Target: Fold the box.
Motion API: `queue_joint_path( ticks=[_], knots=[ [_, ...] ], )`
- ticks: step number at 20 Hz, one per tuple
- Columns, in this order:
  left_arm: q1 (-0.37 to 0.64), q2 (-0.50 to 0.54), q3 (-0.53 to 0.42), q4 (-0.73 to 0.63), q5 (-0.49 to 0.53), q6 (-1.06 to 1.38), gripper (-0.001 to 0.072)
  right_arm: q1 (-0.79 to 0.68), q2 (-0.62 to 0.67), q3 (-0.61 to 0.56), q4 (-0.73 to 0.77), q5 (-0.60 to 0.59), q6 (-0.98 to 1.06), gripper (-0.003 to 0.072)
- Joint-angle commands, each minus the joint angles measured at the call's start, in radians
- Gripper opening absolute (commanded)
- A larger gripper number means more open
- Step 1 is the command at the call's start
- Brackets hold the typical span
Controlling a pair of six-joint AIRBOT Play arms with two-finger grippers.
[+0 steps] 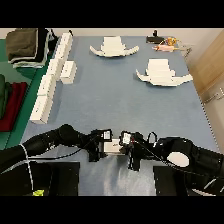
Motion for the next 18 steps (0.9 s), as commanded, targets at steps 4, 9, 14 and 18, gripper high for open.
queue_joint_path(
  ticks=[4,9,14,18],
  knots=[
    [0.000,0.000,0.000,0.003,0.001,0.004,0.0523,-0.001,0.021,0.018,-0.005,-0.051,0.000,0.0002],
    [0.000,0.000,0.000,0.003,0.001,0.004,0.0523,0.007,0.019,-0.058,0.183,-0.219,-0.116,0.0001],
    [0.000,0.000,0.000,0.003,0.001,0.004,0.0523,0.063,0.014,-0.143,0.328,-0.353,-0.174,0.0002],
    [0.000,0.000,0.000,0.003,0.001,0.004,0.0523,0.107,-0.030,-0.169,0.346,-0.424,-0.173,0.0002]
  ],
)
